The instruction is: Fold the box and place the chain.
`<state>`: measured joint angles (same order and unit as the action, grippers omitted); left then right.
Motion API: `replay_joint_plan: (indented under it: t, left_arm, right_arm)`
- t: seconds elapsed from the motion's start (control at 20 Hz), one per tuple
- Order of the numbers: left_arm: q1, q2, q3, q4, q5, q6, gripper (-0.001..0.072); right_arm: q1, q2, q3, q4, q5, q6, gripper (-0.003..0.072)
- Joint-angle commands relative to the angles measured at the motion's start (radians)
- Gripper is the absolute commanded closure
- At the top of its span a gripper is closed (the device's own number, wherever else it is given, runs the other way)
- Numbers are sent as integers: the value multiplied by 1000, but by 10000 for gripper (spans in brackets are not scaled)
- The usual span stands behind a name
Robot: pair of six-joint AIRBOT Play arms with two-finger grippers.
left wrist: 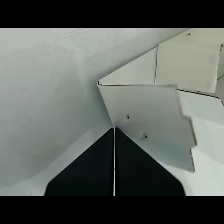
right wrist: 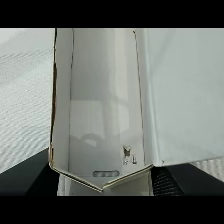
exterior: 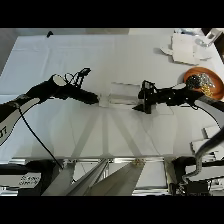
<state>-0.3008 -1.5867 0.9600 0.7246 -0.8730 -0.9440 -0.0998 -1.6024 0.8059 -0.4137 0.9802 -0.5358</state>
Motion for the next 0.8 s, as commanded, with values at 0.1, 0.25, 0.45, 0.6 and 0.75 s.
replay_joint_plan:
  t: [0.1, 0.25, 0.45, 0.6, 0.75]
  left_arm:
    - [-14, -2, 0, -5, 14, -7, 701]
    - [-14, -2, 0, 66, 54, -44, 701]
    - [-13, -2, 0, 140, 43, -115, 701]
    - [-20, -2, 0, 108, 31, -114, 701]
    - [-37, -2, 0, 60, 23, -111, 701]
  right_arm:
    - [0, 0, 1, 0, 0, 0, 170]
    - [0, 0, 1, 0, 0, 0, 170]
    - [0, 0, 0, 0, 0, 0, 170]
    - [0, 0, 1, 0, 0, 0, 170]
    - [0, 0, 1, 0, 0, 0, 170]
